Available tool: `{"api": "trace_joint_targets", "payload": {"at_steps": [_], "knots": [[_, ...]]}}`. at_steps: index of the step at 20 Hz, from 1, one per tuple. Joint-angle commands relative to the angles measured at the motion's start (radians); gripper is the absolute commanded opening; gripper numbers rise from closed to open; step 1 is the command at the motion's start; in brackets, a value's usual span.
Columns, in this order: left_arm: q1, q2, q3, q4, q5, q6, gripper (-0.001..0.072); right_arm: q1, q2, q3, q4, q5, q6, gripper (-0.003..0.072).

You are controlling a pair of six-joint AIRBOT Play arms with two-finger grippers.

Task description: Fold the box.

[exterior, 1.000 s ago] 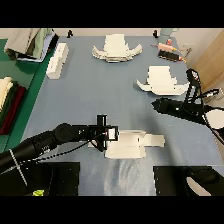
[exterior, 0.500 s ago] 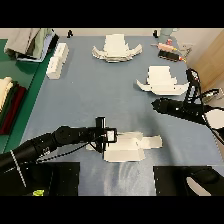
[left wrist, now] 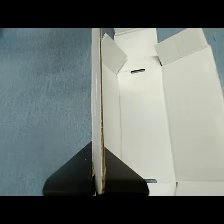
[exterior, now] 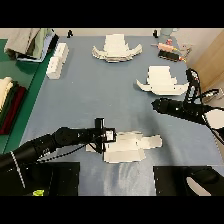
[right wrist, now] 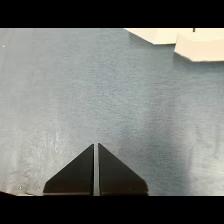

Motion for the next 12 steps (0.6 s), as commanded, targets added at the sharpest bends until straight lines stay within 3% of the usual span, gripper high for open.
{"api": "trace_joint_targets", "payload": {"at_steps": [1,12], "knots": [[-0.011,-0.001,-0.005,-0.010,-0.014,-0.003,0.0013,0.000,0.001,0.000,0.000,0.000,0.000,0.0039],[-0.035,-0.001,-0.005,-0.045,-0.104,-0.163,0.0015,0.000,0.001,0.000,0.000,0.002,0.000,0.0039]]}}
